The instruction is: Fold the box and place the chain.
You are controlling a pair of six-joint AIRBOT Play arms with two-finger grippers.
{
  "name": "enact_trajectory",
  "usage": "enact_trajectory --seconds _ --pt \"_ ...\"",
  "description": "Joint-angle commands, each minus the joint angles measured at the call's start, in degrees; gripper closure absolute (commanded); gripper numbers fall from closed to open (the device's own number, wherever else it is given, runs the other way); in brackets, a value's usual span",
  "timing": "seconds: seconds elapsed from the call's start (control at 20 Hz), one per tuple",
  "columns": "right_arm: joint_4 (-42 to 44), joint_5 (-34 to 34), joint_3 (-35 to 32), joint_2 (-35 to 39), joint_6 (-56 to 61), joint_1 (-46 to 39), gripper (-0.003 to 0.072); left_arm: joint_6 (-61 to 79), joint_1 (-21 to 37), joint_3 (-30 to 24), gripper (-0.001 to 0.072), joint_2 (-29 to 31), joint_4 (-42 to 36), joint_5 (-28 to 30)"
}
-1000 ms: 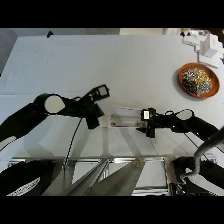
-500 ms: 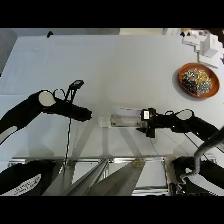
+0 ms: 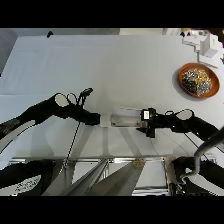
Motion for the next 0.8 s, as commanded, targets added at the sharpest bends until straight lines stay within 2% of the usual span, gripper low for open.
enact_trajectory --seconds 0.0,0.35,0.5,0.75 --pt "0.02 0.02 -0.02 0.0 0.0 0.02 0.035 0.92 -0.76 -0.02 0.0706 -0.5 -2.1 1.51" --pt "0.02 0.02 -0.02 0.0 0.0 0.02 0.035 2.03 -3.67 3.23 0.0694 1.81 -5.62 1.25" --pt "0.02 0.02 -0.02 0.0 0.0 0.02 0.035 1.99 -4.9 4.0 0.0544 1.79 -6.1 1.27" --pt "0.02 0.0 -0.02 0.0 0.0 0.02 0.035 1.99 -5.31 4.0 0.0535 1.86 -6.62 1.14"
